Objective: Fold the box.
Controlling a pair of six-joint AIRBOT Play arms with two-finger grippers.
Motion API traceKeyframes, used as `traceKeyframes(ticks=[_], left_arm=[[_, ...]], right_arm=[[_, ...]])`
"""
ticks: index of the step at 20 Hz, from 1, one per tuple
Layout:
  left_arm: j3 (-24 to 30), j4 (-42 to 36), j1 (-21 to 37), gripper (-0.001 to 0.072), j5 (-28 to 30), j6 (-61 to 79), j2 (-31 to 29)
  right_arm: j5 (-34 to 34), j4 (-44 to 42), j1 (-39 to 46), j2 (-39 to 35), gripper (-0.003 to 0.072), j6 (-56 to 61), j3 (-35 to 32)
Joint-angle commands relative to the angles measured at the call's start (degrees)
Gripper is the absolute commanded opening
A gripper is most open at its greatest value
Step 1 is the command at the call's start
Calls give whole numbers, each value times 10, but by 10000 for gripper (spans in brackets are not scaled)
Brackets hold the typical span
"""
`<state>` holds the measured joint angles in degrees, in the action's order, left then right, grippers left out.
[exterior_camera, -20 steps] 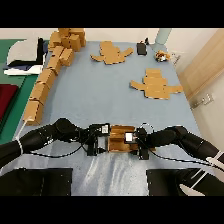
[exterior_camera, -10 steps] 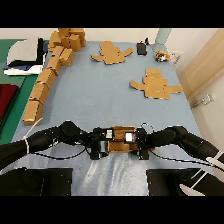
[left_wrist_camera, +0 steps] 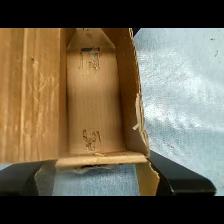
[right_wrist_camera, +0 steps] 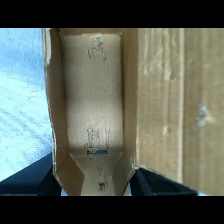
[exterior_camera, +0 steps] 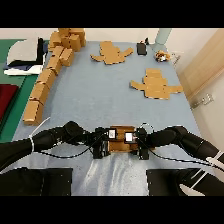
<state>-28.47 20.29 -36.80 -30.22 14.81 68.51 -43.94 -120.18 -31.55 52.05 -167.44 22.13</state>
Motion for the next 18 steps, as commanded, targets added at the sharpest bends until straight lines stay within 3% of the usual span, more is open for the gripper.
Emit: traceKeyframes(ticks=[1, 11, 12, 13, 18], left_arm=[[-3, -1, 0, 688, 2, -1, 4], [-11, 19, -21, 686, 33, -28, 14], [-12, 29, -22, 627, 32, -33, 15], [-12, 32, -22, 522, 32, -35, 15], [-12, 33, -21, 522, 33, -37, 15]], right_arm=[[0, 0, 0, 0, 511, 0, 0], [0, 0, 0, 0, 511, 0, 0], [0, 0, 0, 0, 511, 0, 0], [0, 0, 0, 0, 511, 0, 0], [0, 0, 0, 0, 511, 0, 0]])
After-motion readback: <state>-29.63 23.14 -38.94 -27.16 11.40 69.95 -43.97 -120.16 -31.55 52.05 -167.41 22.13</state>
